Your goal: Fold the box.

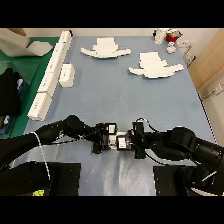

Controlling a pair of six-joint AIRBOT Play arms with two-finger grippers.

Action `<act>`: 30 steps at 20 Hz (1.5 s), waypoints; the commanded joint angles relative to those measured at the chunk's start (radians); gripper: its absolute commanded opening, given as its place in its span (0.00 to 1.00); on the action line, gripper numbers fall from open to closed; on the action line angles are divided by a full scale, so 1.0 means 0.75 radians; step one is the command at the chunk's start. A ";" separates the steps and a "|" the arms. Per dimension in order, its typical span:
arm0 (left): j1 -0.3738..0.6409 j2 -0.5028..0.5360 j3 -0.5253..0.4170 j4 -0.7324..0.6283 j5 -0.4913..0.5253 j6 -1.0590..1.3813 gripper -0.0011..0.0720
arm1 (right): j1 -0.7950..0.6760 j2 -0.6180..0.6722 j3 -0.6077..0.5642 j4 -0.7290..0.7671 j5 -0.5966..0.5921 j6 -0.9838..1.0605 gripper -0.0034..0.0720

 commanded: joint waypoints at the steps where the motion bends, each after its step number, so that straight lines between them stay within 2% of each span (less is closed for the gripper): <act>1: 0.001 0.000 0.001 0.000 -0.001 0.000 0.62 | 0.002 -0.005 -0.002 0.048 -0.041 0.001 0.42; 3: 0.001 0.000 0.001 0.001 -0.001 -0.001 0.62 | 0.002 -0.005 -0.002 0.051 -0.065 0.001 0.36; 12: 0.001 0.000 0.001 0.000 -0.001 -0.001 0.62 | 0.002 0.002 0.001 0.090 -0.067 0.001 0.37; 13: 0.001 0.000 0.001 0.000 -0.001 0.000 0.62 | 0.002 0.012 0.003 0.109 -0.064 0.001 0.45; 14: 0.001 0.000 0.001 0.001 -0.001 -0.001 0.62 | 0.002 0.026 0.006 0.127 -0.058 0.001 0.60; 15: 0.001 0.000 0.001 0.001 -0.001 -0.001 0.62 | 0.002 0.043 0.011 0.143 -0.058 0.004 0.63; 19: 0.001 0.000 0.001 0.000 -0.001 -0.001 0.62 | 0.000 0.108 0.010 0.243 -0.052 0.166 0.62; 20: 0.001 0.000 0.001 0.000 -0.001 -0.001 0.62 | -0.003 0.115 0.002 0.294 -0.026 0.204 0.60; 21: 0.001 0.000 0.001 0.000 -0.001 0.000 0.62 | -0.011 0.126 -0.017 0.344 0.029 0.240 0.44; 22: 0.001 0.000 0.001 0.000 -0.001 -0.001 0.62 | -0.024 0.140 -0.050 0.400 0.112 0.279 0.23; 26: 0.001 0.000 0.001 0.000 -0.001 -0.001 0.62 | -0.057 0.213 -0.249 0.631 0.469 0.538 0.10; 28: 0.001 0.000 0.001 0.001 -0.001 -0.001 0.62 | -0.053 0.225 -0.336 0.644 0.591 0.673 0.06; 30: 0.001 0.000 0.001 0.001 -0.001 -0.001 0.62 | -0.035 0.219 -0.381 0.643 0.635 0.724 0.05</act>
